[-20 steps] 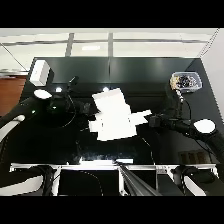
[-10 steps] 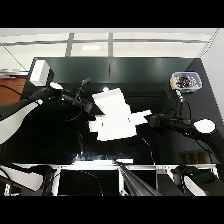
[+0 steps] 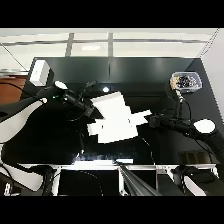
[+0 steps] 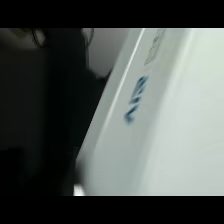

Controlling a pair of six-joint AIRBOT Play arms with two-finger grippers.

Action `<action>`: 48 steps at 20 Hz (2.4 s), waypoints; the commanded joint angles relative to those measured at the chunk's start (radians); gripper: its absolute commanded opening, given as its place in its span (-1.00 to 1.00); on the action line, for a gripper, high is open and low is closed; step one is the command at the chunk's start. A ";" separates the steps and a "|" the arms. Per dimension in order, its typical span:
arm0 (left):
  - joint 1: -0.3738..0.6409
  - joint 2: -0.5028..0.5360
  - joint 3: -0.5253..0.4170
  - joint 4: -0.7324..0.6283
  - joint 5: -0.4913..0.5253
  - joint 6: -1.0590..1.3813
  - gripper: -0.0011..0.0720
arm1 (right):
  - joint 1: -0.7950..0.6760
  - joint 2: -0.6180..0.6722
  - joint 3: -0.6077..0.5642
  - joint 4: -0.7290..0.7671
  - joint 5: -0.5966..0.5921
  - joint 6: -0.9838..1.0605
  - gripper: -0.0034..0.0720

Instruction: Fold the box and place the chain.

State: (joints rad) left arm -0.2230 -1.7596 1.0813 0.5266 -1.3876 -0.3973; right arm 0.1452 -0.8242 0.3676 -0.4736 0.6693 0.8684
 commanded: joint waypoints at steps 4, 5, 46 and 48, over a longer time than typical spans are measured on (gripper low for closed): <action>-0.021 0.000 0.037 0.068 -0.010 0.009 -0.90 | 0.000 0.001 0.000 -0.004 0.000 0.002 -0.86; -0.021 0.003 0.043 0.068 -0.011 0.009 -0.91 | -0.001 0.001 0.003 -0.019 0.000 0.002 -0.26; -0.230 0.242 -0.132 0.307 0.389 0.282 -0.90 | 0.273 -0.240 0.132 -0.343 0.160 -0.849 0.75; -0.230 0.242 -0.132 0.307 0.389 0.282 -0.90 | 0.275 -0.253 0.132 -0.348 0.166 -0.884 0.75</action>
State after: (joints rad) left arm -0.4534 -1.5166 0.9497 0.8330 -0.9993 -0.1154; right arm 0.4099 -1.0439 0.4992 -0.8162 0.8288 0.0544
